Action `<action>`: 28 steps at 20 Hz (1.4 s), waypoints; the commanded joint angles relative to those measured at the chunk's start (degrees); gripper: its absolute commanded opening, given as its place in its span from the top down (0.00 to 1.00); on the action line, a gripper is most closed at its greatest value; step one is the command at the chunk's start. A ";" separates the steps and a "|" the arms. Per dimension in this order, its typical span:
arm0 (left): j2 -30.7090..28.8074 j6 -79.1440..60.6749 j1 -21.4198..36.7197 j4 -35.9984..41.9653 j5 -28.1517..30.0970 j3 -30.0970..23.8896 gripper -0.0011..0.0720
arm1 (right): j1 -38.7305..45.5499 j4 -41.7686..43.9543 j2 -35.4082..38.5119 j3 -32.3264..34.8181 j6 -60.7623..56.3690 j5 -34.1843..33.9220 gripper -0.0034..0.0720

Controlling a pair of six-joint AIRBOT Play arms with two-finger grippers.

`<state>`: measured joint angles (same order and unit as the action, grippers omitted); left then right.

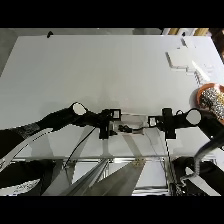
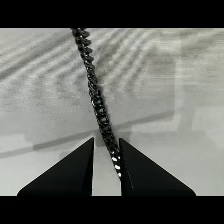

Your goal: Fold the box and place the chain.

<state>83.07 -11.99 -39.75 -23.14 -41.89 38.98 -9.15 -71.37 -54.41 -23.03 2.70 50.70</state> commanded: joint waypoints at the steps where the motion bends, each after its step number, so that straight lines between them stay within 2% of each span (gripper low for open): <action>1: -0.04 0.00 0.02 0.00 0.02 0.02 0.45 | 0.04 0.02 -1.84 0.26 0.87 -0.96 0.75; 2: -0.04 0.00 0.02 0.00 0.00 0.04 0.45 | 0.04 0.02 -2.34 0.28 0.85 -1.60 0.76; 4: -0.04 0.00 0.02 0.00 0.00 0.04 0.45 | 0.04 0.04 -2.86 0.31 0.83 -2.16 0.90; 7: -0.04 -0.02 0.02 0.00 0.00 0.04 0.45 | 0.04 -0.39 -0.13 0.31 0.11 0.07 0.93; 11: -0.04 -0.02 0.02 0.00 0.00 0.02 0.45 | -0.83 0.61 12.22 0.31 -4.48 6.21 0.93; 13: -0.04 -0.02 0.02 0.00 0.00 0.04 0.45 | -3.02 4.46 19.23 0.31 -4.48 9.70 0.93; 15: -0.04 -0.02 0.02 0.00 0.02 0.04 0.45 | -6.54 10.71 24.48 0.31 -4.42 9.73 0.93; 17: -0.04 -0.02 0.02 0.00 0.00 0.02 0.45 | -10.80 16.83 27.23 0.31 -4.44 5.55 0.93; 21: -0.04 -0.02 0.02 0.00 0.00 0.04 0.45 | -20.39 27.10 25.44 0.31 -4.42 -6.36 0.93; 24: -0.04 -0.02 0.02 0.00 0.00 0.04 0.45 | -27.63 28.17 20.26 0.31 -4.44 -14.08 0.93; 28: -0.04 -0.02 0.02 0.00 0.02 0.04 0.45 | -30.42 28.59 11.02 0.31 -4.46 -18.56 0.93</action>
<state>83.07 -11.99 -39.75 -23.11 -41.89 38.98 -36.82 -44.38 -38.04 -22.68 -1.69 37.34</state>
